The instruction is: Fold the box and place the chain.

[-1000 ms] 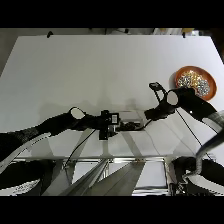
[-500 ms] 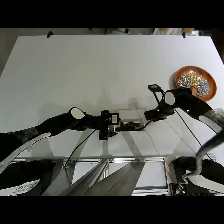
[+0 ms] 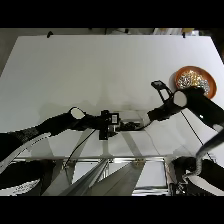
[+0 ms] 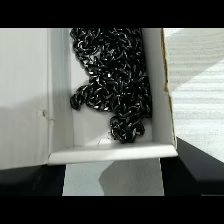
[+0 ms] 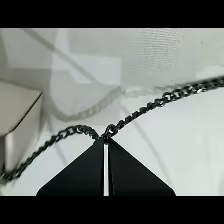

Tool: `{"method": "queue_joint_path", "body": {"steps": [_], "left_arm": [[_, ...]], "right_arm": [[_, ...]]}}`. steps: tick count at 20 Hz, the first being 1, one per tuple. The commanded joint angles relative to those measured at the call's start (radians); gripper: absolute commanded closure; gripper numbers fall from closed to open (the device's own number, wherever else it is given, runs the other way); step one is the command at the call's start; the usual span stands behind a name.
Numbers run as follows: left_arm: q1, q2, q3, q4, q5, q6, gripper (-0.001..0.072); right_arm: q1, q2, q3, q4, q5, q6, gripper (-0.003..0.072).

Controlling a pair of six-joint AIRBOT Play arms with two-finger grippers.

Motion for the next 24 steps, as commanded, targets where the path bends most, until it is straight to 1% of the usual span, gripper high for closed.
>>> {"method": "queue_joint_path", "body": {"steps": [1,4,6,11,13,14,15,16,17,19,21,22,23,24], "left_arm": [[0.0,0.001,0.0,0.0,0.0,0.0,0.0508],[0.0,0.001,0.0,0.0,0.0,0.0,0.0508],[0.0,0.001,0.0,0.0,0.0,0.0,0.0508],[0.0,0.001,0.0,0.0,0.0,0.0,0.0508],[0.0,0.001,0.0,0.0,0.0,0.0,0.0508],[0.0,0.001,0.0,0.0,0.0,0.0,0.0508],[0.0,0.001,0.0,0.0,0.0,0.0,0.0508],[0.0,0.001,0.0,0.0,0.0,0.0,0.0508],[0.0,0.001,0.0,0.0,0.0,0.0,0.0508],[0.0,0.001,0.0,0.0,0.0,0.0,0.0508],[0.0,0.001,0.0,0.0,0.0,0.0,0.0508],[0.0,0.001,0.0,0.0,0.0,0.0,0.0508],[0.0,0.001,0.0,0.0,0.0,0.0,0.0508],[0.0,0.001,0.0,0.0,0.0,0.0,0.0508]], "right_arm": [[0.018,0.172,0.001,0.109,0.041,-0.012,0.067],[0.057,0.279,0.001,0.299,0.016,-0.041,0.067],[0.106,0.309,0.001,0.373,-0.023,-0.042,0.067],[0.259,0.28,0.001,0.364,-0.156,-0.037,0.0668],[0.282,0.253,0.001,0.364,-0.169,-0.037,0.0666],[0.283,0.238,0.001,0.365,-0.166,-0.037,0.0621],[0.282,0.225,0.001,0.365,-0.164,-0.037,0.0535],[0.282,0.218,0.001,0.365,-0.167,-0.038,0.0431],[0.282,0.217,0.002,0.364,-0.174,-0.039,0.039],[0.267,0.22,0.018,0.356,-0.18,-0.073,0.0394],[0.213,0.22,0.055,0.302,-0.18,-0.071,0.0402],[0.171,0.22,0.075,0.264,-0.181,-0.061,0.0439],[0.125,0.22,0.087,0.231,-0.184,-0.058,0.0496],[0.071,0.22,0.089,0.198,-0.194,-0.055,0.052]]}}
